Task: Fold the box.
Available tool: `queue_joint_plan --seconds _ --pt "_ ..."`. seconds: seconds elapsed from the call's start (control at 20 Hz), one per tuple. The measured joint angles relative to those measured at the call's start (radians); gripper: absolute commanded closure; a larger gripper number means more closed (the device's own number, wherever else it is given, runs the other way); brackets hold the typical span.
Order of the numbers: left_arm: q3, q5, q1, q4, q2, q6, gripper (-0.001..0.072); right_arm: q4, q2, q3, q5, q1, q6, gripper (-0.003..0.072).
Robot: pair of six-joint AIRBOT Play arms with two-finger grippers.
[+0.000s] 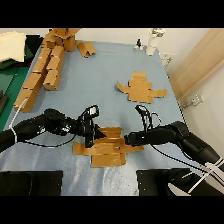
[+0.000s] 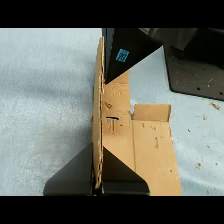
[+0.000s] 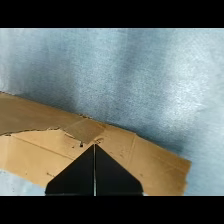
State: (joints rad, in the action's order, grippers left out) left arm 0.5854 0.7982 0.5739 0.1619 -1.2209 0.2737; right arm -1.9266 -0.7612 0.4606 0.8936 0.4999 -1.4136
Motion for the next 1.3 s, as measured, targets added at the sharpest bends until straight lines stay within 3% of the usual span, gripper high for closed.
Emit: queue_joint_plan --seconds 0.35,0.5,0.65,0.7,0.75,0.8,1.0,1.3 --pt "0.000 -0.002 0.000 -0.002 0.000 -0.033 0.0697 -0.010 0.137 0.000 0.104 0.039 0.019 0.0685" --pt "0.000 -0.002 0.000 -0.002 0.000 -0.036 0.0696 0.052 0.201 0.000 0.142 0.169 0.034 0.0685" --pt "0.000 -0.002 0.000 -0.002 0.000 -0.038 0.0696 0.176 0.209 -0.002 0.154 0.396 0.038 0.0682" --pt "0.000 -0.002 0.000 -0.002 0.000 -0.038 0.0697 0.229 0.203 -0.005 0.154 0.481 0.039 0.0617" --pt "0.000 -0.002 0.000 -0.002 0.000 -0.038 0.0696 0.290 0.190 -0.008 0.148 0.571 0.042 0.0354" --pt "0.000 -0.002 0.000 -0.002 0.000 -0.039 0.0696 0.352 0.175 -0.011 0.138 0.648 0.042 0.0199" --pt "0.000 -0.002 0.000 -0.002 0.000 -0.039 0.0696 0.550 0.068 -0.016 0.101 0.837 0.042 0.0187" --pt "0.000 -0.002 0.000 -0.002 0.000 -0.039 0.0696 0.665 -0.087 -0.016 0.034 0.900 0.043 0.0185"
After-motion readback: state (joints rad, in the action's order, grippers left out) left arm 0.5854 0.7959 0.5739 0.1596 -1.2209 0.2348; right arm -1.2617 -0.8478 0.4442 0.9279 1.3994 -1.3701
